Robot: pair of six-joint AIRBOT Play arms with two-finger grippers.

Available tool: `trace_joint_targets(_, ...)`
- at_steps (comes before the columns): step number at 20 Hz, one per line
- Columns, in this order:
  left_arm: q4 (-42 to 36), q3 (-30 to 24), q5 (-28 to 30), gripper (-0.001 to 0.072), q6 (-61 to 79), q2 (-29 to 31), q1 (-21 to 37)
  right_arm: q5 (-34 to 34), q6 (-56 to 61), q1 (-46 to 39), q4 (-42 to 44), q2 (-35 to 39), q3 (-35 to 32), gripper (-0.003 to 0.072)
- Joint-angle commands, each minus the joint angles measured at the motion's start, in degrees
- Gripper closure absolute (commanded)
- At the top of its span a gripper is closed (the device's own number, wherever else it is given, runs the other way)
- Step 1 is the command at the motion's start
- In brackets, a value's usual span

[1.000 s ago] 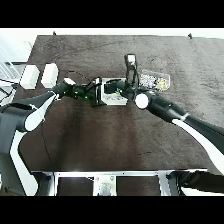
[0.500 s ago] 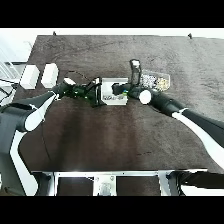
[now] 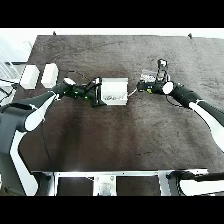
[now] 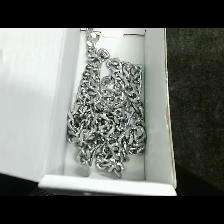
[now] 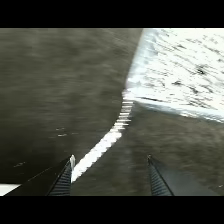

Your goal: Fold the box and place the chain.

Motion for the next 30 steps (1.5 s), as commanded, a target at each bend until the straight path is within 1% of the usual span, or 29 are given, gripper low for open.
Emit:
trace_joint_targets(1, 0.02, 0.0, 0.0, 0.024, 0.02, -0.02, 0.02, 0.2, -0.63, -1.66, 1.73, -5.46, 3.04, 0.014)
trace_joint_targets(4, 0.02, 0.0, 0.0, 0.024, 0.02, -0.02, 0.02, -0.42, -5.62, -0.98, 7.63, -9.6, 7.78, 0.0141)
trace_joint_targets(5, 0.02, 0.0, 0.0, 0.0241, 0.02, -0.02, 0.02, -0.42, -6.62, -0.72, 9.2, -10.67, 9.03, 0.0166)
trace_joint_targets(7, 0.02, 0.0, 0.0, 0.0241, 0.02, -0.02, 0.02, -0.55, -7.45, -0.24, 11.34, -12.87, 10.62, 0.0269)
trace_joint_targets(8, 0.02, 0.0, 0.02, 0.0241, 0.02, -0.02, 0.02, -0.68, -7.45, -0.11, 11.47, -13.77, 10.99, 0.0331)
trace_joint_targets(9, 0.02, 0.0, 0.02, 0.0241, 0.02, -0.02, 0.02, -1.57, -7.56, 0.02, 11.41, -14.29, 11.02, 0.0419)
trace_joint_targets(11, 0.02, 0.0, 0.02, 0.0241, 0.02, -0.02, 0.02, -3.13, -10.36, 0.02, 11.17, -14.14, 10.99, 0.0676)
trace_joint_targets(13, 0.02, 0.0, -0.02, 0.024, 0.02, -0.02, 0.0, -2.54, -10.91, 0.09, 10.95, -11.56, 10.27, 0.068)
trace_joint_targets(14, 0.02, 0.0, 0.0, 0.0241, 0.02, -0.02, 0.02, -1.49, -10.91, 0.24, 10.67, -9.07, 9.35, 0.0681)
trace_joint_targets(19, 0.02, 0.0, 0.02, 0.024, 0.02, -0.02, 0.0, 3.48, -10.8, 2.56, 6.97, 8.55, 3.1, 0.0682)
trace_joint_targets(22, 0.02, 0.0, 0.02, 0.0241, 0.02, -0.02, 0.02, 4.85, -9.92, 6.03, 4.9, 18.67, 2.16, 0.0683)
trace_joint_targets(24, 0.02, 0.0, 0.02, 0.0241, 0.02, -0.02, 0.02, 4.72, -8.15, 9.42, 3.28, 24.09, 2.34, 0.0683)
trace_joint_targets(26, 0.02, 0.0, 0.0, 0.0241, 0.02, -0.02, 0.0, 4.26, -5.29, 13.62, 1.6, 27.82, 2.67, 0.0683)
trace_joint_targets(28, 0.02, 0.0, 0.02, 0.0241, 0.02, -0.02, 0.02, 1.16, -2.56, 19.06, 1.16, 29.81, 2.71, 0.0684)
trace_joint_targets(30, 0.02, 0.0, 0.0, 0.0241, 0.02, -0.02, 0.0, -3.02, -0.87, 24.2, 0.83, 29.92, 2.97, 0.0684)
